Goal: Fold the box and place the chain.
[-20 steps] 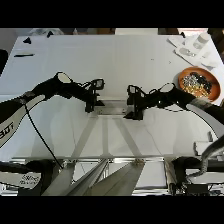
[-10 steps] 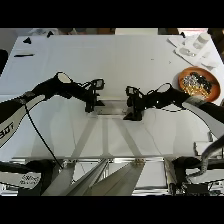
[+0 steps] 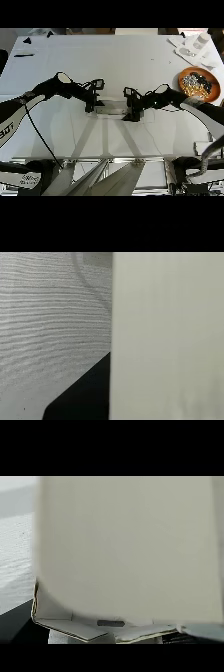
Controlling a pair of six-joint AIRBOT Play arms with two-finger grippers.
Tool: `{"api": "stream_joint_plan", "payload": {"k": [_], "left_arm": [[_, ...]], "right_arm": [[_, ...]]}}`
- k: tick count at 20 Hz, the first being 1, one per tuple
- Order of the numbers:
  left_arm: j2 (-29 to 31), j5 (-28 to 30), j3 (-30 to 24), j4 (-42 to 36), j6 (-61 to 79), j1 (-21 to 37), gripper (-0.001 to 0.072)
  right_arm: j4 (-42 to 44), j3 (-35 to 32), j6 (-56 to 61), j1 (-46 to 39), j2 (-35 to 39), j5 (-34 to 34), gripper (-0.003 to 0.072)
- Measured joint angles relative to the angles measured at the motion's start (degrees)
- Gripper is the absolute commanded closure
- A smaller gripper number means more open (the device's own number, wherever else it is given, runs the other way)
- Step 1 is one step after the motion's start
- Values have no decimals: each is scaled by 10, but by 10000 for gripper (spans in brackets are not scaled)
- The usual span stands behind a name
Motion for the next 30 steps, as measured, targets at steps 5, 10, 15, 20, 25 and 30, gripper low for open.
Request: {"api": "stream_joint_plan", "payload": {"k": [5,10,15,20,25,30], "left_arm": [[0,0,0,0,0,0,696],[0,0,0,0,0,0,696],[0,0,0,0,0,0,696],[0,-1,0,0,0,0,696],[0,0,0,0,0,0,696],[0,0,0,0,0,0,696]], "right_arm": [[0,0,6,0,0,0,-6],[0,0,8,0,1,3,-5],[-2,0,8,0,1,13,81],[-5,0,8,0,1,13,171],[-8,0,8,0,1,13,339],[-9,0,8,0,1,14,339]]}}
